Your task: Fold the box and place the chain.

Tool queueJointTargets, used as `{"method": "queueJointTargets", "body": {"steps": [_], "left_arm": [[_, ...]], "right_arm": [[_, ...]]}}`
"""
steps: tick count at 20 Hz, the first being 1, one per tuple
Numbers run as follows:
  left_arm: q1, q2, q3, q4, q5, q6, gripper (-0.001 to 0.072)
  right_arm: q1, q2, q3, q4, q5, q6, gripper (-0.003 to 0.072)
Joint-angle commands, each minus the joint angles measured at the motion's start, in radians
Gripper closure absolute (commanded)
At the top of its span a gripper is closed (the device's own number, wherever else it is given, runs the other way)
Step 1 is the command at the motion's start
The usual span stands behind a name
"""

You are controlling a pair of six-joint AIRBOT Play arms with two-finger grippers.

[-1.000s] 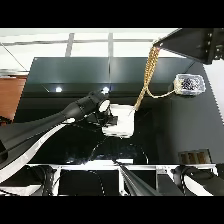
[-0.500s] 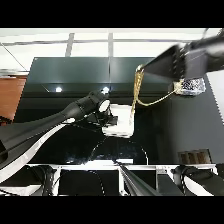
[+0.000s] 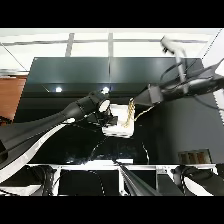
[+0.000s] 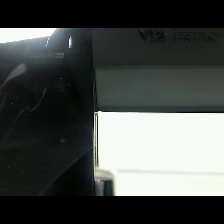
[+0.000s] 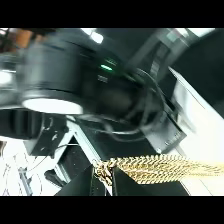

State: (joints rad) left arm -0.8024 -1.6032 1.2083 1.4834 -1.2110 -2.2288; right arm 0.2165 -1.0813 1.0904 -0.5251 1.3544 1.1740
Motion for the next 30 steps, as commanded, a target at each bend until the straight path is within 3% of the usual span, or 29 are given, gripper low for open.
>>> {"method": "queueJointTargets", "body": {"steps": [1,6,11,13,17,19,21,22,23,27,30], "left_arm": [[0.001,0.0,-0.001,0.0,-0.002,0.0,0.0681],[0.001,0.0,-0.001,0.0,-0.002,0.0,0.0681],[0.001,0.0,-0.001,0.0,-0.002,0.0,0.0681],[0.001,0.0,-0.001,0.0,-0.002,0.0,0.068],[0.0,0.0,-0.001,-0.001,-0.002,0.0,0.0681],[0.0,0.0,-0.001,0.0,-0.003,0.0,0.0681],[0.001,0.0,-0.001,0.0,-0.001,0.0,0.0681],[0.001,0.0,-0.001,0.0,0.0,0.0,0.0681],[0.001,0.0,-0.001,0.0,0.001,0.0,0.0681],[0.001,0.0,-0.001,0.0,0.002,0.0,0.0681],[0.0,0.0,-0.001,0.0,0.002,0.0,0.0681]], "right_arm": [[0.023,-0.001,-0.156,-0.061,-0.141,0.001,0.0676],[0.023,-0.001,-0.29,-0.113,-0.237,0.015,0.0672],[0.023,-0.001,-0.302,-0.101,-0.251,0.015,0.0661],[0.011,0.0,-0.29,-0.125,-0.241,0.014,0.0291],[-0.189,0.021,-0.227,-0.449,-0.212,0.137,0.0307],[-0.322,0.024,-0.238,-0.677,-0.307,0.251,0.0307],[-0.403,0.024,-0.299,-0.834,-0.486,0.411,0.0301],[-0.427,0.017,-0.332,-0.844,-0.562,0.465,0.0253],[-0.437,-0.005,-0.351,-0.824,-0.622,0.472,-0.0025],[-0.434,-0.155,-0.321,-0.621,-0.806,0.473,-0.0026],[-0.418,-0.302,-0.215,-0.523,-0.816,0.473,-0.0026]]}}
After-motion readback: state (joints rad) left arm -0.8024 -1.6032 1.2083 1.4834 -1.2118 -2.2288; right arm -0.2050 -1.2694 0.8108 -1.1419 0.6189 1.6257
